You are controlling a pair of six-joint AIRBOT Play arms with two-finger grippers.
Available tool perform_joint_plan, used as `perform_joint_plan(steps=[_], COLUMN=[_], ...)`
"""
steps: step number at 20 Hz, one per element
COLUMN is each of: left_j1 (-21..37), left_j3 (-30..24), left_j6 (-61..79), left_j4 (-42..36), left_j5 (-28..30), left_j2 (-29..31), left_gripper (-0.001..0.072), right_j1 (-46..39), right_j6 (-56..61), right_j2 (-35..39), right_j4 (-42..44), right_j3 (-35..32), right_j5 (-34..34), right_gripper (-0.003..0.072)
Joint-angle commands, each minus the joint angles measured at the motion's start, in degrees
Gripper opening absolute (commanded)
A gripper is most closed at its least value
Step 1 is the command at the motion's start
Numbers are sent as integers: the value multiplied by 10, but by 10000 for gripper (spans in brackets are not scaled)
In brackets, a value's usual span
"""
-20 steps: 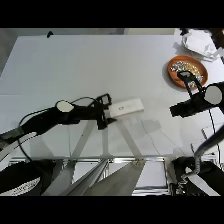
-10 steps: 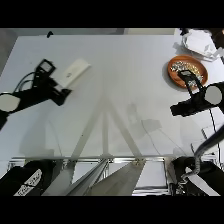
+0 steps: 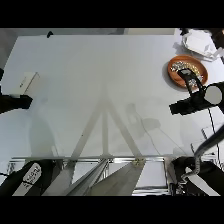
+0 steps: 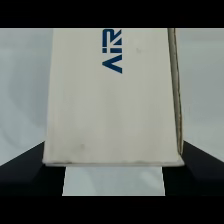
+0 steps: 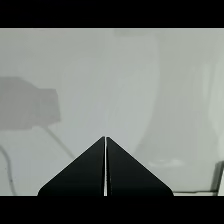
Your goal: Fold the box and place the chain.
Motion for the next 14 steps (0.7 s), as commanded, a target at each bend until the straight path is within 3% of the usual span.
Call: perform_joint_plan(steps=[1,3,5,8,9,11,12,14], left_j1=[21,21,22,21,21,21,21,20], left_j3=[-2,-2,-2,-3,-3,-3,-3,-3], left_j6=[-10,-10,-10,-10,-10,-10,-10,-10], left_j4=[11,15,32,38,38,38,37,29], left_j5=[-43,-50,-54,-57,-57,-59,-59,-61], left_j2=[-49,-71,-89,-106,-110,-110,-109,-105], left_gripper=[2,20,91,99,202,566,665,696], right_j1=[0,0,0,0,0,0,0,0], right_j6=[0,0,0,0,0,0,0,0], right_j2=[0,0,0,0,0,0,0,0], right_j4=[2,2,3,7,9,11,11,11], right_j3=[1,1,1,1,1,1,1,1], right_j5=[-7,-7,-7,-7,-7,-6,-6,-6], right_gripper=[20,23,25,25,25,25,26,26])
